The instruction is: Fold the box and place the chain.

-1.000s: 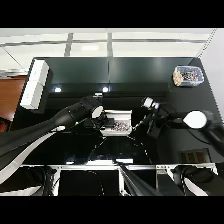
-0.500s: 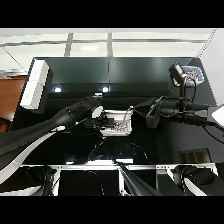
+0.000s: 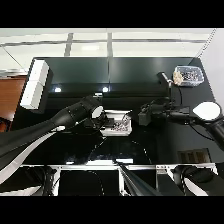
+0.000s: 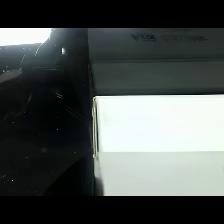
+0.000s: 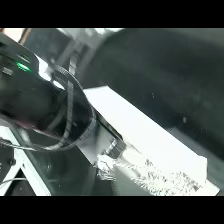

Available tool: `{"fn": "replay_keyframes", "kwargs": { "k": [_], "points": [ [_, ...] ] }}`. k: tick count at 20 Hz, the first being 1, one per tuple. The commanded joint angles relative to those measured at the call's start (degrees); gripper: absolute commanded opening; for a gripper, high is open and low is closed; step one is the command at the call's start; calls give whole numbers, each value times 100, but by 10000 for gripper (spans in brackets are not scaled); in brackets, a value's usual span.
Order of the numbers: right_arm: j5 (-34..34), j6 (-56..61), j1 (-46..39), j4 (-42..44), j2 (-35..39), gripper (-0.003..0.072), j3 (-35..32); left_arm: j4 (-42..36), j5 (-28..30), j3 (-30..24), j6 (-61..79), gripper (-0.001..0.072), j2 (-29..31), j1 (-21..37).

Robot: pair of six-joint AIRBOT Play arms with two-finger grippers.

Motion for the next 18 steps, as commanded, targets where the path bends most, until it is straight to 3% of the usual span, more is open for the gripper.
{"fn": "replay_keyframes", "kwargs": {
  "k": [1,3,7,12,13,14,15,18],
  "points": [
    [74,0,-20,-92,-240,308,-70,0,2,4,2,24,-2,4],
    [442,4,-256,-496,-227,308,48,0,2,4,2,24,-2,4],
    [1871,0,-1451,-1331,-212,307,273,0,2,4,2,24,-2,4],
    [2151,-7,-1963,-1458,-212,308,271,-15,-223,131,44,32,7,2],
    [2188,-11,-1965,-1464,-212,307,271,2,-348,247,44,196,13,2],
    [2229,-55,-1965,-1475,-212,307,271,66,-481,372,-2,406,37,0],
    [2229,-68,-1965,-1473,-212,308,271,195,-621,514,-22,484,83,-2],
    [2227,-70,-1967,-1475,-212,307,271,518,-874,717,330,485,535,-7]
  ]
}}
